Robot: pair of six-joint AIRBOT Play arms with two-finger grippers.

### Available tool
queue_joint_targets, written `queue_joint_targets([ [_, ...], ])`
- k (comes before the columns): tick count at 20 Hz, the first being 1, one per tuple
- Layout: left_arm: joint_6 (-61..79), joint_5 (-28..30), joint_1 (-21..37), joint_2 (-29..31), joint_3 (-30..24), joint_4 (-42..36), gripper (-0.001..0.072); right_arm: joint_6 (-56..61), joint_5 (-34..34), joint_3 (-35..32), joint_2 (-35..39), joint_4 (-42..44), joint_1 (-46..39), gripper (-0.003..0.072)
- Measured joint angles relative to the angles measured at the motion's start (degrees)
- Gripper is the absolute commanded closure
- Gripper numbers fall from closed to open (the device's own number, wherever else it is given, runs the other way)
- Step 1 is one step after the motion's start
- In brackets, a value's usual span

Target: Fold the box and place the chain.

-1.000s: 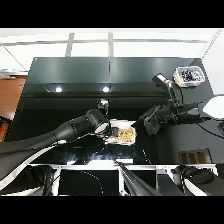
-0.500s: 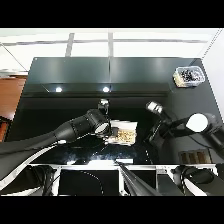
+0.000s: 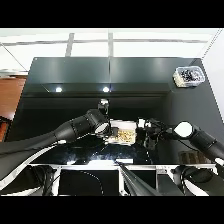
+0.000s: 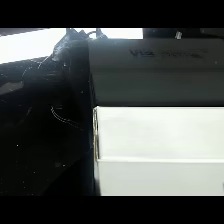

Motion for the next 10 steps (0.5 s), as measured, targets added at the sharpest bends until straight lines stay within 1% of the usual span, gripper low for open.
queue_joint_targets([
  [1, 0.0, 0.0, 0.0, 0.0, 0.0, 0.0, 0.0678, -1.4, -0.4, -0.1, -0.5, 0.9, 0.1, 0.0123],
  [2, 0.0, 0.0, 0.0, 0.0, 0.0, 0.0, 0.0678, -2.4, -0.9, -0.1, -0.9, 1.5, 0.1, 0.0161],
  [3, 0.0, 0.0, 0.0, 0.0, 0.0, 0.0, 0.0677, -3.2, -1.3, -0.2, -1.2, 1.9, 0.2, 0.0218],
  [6, 0.0, 0.0, 0.0, 0.0, 0.0, 0.0, 0.0677, -4.6, -2.5, -0.3, -1.9, 2.8, 1.3, 0.0216],
  [7, 0.0, 0.0, 0.0, 0.0, 0.0, 0.0, 0.0677, -4.8, -3.1, -0.3, -2.1, 3.0, 1.9, 0.0242],
  [8, 0.0, 0.0, 0.0, 0.0, 0.0, 0.0, 0.0678, -4.9, -3.7, -0.3, -2.4, 3.0, 2.6, 0.0499],
  [9, 0.0, 0.0, 0.0, 0.0, 0.0, 0.0, 0.0678, -4.9, -4.4, -0.3, -2.8, 3.0, 3.3, 0.0516],
  [10, -0.1, 0.0, 0.0, 0.0, 0.0, 0.1, 0.0678, -4.5, -4.9, -0.3, -3.0, 2.7, 3.9, 0.0569],
])
